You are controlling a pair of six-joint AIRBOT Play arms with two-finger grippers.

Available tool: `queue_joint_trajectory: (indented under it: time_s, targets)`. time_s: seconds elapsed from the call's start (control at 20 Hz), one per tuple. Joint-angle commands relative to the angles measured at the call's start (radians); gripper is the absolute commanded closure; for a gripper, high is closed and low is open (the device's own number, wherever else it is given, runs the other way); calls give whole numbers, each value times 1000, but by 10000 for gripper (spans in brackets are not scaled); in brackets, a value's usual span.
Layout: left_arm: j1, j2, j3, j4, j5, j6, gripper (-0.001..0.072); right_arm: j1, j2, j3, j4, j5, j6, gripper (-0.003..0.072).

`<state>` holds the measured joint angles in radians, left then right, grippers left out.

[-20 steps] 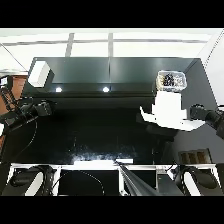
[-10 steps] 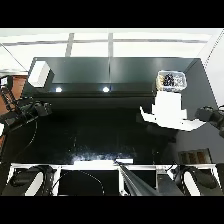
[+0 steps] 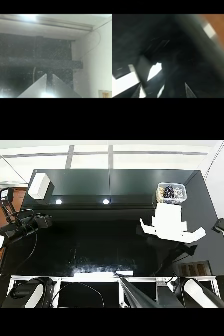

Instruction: Fold the box and place the chain.

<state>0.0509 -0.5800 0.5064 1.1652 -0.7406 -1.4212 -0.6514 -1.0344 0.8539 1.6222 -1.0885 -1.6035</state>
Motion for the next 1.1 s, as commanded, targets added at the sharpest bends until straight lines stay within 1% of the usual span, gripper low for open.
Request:
queue_joint_trajectory:
  time_s: [0.0, 0.2, 0.35, 0.5, 0.6, 0.65, 0.7, 0.75, 0.8, 0.85, 0.95, 1.0, 1.05]
  targets:
    - [-1, 0, 0, 0, -1, 0, 602, -69, -217, 179, 238, -236, -123, 67]
    - [-1, 0, 0, -2, -1, 0, 602, -69, -301, 201, 312, -297, -176, 67]
    - [-1, 0, 0, -2, 0, 0, 602, -69, -344, 200, 312, -315, -177, 68]
    - [-1, 0, 0, -2, 2, 0, 602, -69, -359, 201, 309, -324, -183, 76]
    - [-1, 0, 0, -2, 3, 0, 602, -69, -365, 200, 277, -339, -192, 77]
    - [-1, 0, 0, -2, 2, 0, 602, -69, -366, 201, 250, -331, -192, 113]
    - [-1, 0, 0, -2, 2, 0, 602, -69, -368, 200, 222, -319, -192, 242]
    - [-1, 0, 0, -2, 2, 0, 603, -69, -372, 200, 221, -313, -193, 333]
    - [0, 0, 0, -2, 1, 0, 603, -66, -377, 200, 233, -315, -209, 338]
    - [0, -1, 0, 0, 2, 0, 602, -59, -381, 200, 237, -323, -227, 399]
    - [-1, -9, 0, 0, 5, 0, 603, -39, -386, 200, 241, -330, -256, 567]
    - [-1, -17, 0, 1, 4, 0, 602, -32, -386, 202, 245, -324, -290, 663]
    - [-1, -25, 0, 1, 3, 0, 602, -32, -385, 207, 245, -316, -295, 658]
